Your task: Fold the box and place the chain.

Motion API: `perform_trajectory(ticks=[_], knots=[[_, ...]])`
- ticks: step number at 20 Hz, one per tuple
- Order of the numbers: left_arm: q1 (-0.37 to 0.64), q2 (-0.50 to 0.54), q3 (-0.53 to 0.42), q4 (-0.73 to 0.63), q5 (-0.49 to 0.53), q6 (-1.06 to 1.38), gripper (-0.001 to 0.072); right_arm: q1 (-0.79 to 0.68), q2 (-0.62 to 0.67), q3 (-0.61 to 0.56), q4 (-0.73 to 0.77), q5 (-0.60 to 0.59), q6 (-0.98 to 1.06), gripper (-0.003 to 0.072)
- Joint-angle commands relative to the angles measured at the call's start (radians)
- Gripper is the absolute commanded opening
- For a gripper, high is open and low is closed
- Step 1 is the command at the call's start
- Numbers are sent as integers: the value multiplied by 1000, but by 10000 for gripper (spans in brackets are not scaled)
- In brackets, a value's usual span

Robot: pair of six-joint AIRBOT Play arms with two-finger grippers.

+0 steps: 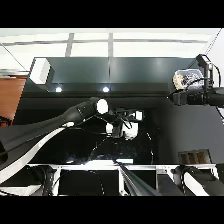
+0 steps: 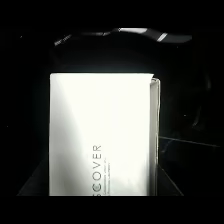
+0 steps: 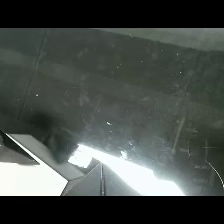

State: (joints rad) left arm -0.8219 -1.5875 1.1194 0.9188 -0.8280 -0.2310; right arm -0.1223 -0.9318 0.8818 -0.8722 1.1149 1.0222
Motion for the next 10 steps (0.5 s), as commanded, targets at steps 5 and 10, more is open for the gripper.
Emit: perform_trajectory(ticks=[5,10], knots=[[-36,6,0,132,27,-103,397,0,0,1,0,-2,3,20],[39,105,2,379,-101,-510,346,0,0,1,0,-2,4,20]])
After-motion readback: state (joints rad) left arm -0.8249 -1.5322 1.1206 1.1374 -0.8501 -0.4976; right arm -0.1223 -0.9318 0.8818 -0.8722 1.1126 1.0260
